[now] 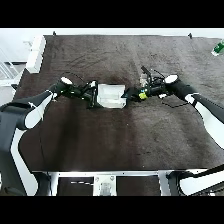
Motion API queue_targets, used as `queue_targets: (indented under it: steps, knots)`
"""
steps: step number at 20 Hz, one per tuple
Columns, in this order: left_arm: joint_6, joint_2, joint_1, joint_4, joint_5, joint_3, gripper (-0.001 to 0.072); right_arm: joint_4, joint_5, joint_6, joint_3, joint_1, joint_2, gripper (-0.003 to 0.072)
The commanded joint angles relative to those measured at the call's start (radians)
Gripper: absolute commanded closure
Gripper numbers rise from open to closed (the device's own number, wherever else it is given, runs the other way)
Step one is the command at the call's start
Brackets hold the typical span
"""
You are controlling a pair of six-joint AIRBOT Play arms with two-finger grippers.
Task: Fold the box and place the chain.
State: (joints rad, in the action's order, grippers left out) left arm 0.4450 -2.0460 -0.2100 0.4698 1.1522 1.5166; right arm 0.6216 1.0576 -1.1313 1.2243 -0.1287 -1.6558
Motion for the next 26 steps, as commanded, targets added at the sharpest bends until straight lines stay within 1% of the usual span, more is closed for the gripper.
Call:
queue_targets:
  steps: [1, 4, 7, 8, 10, 11, 14, 16, 19, 21, 26]
  knots:
    - [0.0, -0.001, 0.0, 0.0, 0.0, 0.0, 0.0301, 0.09, -0.002, -0.09, 0.042, -0.029, 0.0, 0.0168]
    - [0.0, 0.0, 0.0, 0.0, 0.0, 0.0, 0.0301, 0.12, -0.007, -0.124, 0.054, -0.058, 0.0, 0.0169]
    - [0.0, 0.0, 0.0, 0.0, 0.0, 0.0, 0.0301, 0.125, -0.048, -0.16, 0.062, -0.093, 0.0, 0.0173]
    - [0.0, 0.0, 0.0, 0.0, 0.0, 0.0, 0.0301, 0.152, -0.048, -0.166, 0.068, -0.105, 0.0, 0.0173]
    - [0.0, 0.0, 0.0, 0.0, 0.0, 0.0, 0.0301, 0.25, -0.06, -0.255, 0.073, -0.121, 0.0, 0.0173]
    - [0.0, 0.0, 0.0, 0.0, 0.0, 0.0, 0.0301, 0.275, -0.064, -0.276, 0.073, -0.123, 0.0, 0.0173]
    - [0.0, 0.0, 0.0, 0.0, 0.0, 0.0, 0.0301, 0.297, -0.073, -0.292, 0.079, -0.13, -0.003, 0.0182]
    - [0.0, 0.0, 0.0, 0.0, 0.0, 0.0, 0.0301, 0.343, -0.071, -0.33, 0.105, -0.139, -0.015, 0.0185]
    - [0.0, 0.0, 0.0, 0.0, 0.0, 0.0, 0.0301, 0.419, -0.045, -0.386, 0.162, -0.16, -0.047, 0.0185]
    - [0.0, 0.0, 0.0, 0.0, 0.0, 0.0, 0.0301, 0.499, -0.015, -0.453, 0.207, -0.177, -0.076, 0.0185]
    - [0.0, 0.0, 0.0, 0.0, 0.0, 0.0, 0.0301, 0.612, 0.055, -0.545, 0.298, -0.229, -0.145, 0.0185]
